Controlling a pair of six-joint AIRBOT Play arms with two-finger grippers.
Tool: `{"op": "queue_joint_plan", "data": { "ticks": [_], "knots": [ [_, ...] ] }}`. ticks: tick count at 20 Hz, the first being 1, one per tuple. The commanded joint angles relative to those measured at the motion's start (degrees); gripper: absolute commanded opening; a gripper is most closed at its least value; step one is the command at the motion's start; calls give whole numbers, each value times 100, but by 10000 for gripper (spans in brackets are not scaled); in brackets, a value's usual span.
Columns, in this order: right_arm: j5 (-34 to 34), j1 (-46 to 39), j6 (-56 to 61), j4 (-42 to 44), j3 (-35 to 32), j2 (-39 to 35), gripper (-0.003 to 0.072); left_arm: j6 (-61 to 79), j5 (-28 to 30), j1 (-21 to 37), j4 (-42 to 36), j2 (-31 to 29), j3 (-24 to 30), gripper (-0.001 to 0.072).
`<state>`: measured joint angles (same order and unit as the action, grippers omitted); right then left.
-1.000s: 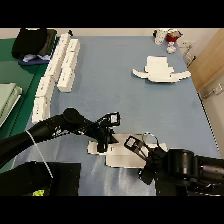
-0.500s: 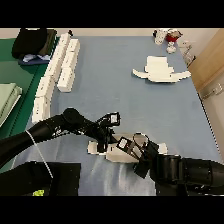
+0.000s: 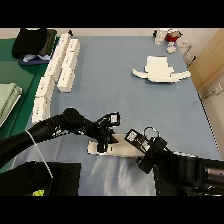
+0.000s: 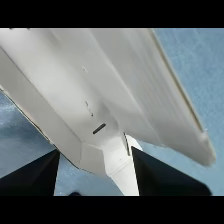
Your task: Fold the box.
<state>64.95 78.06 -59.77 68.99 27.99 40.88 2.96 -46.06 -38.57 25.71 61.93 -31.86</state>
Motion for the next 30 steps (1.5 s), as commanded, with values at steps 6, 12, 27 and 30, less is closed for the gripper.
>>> {"op": "queue_joint_plan", "data": {
  "ticks": [6,12,27,30],
  "knots": [
    [-772,-1364,-3115,1095,-232,-286,720,0,0,2,0,0,-4,16],
    [-1032,-3587,-7619,4120,-476,-289,720,0,0,2,0,2,-4,15],
    [-181,-5169,-9814,5180,-734,-28,720,0,0,2,0,0,-4,16],
    [-155,-5169,-9818,5184,-732,-37,720,0,0,2,0,0,-4,16]
  ]
}}
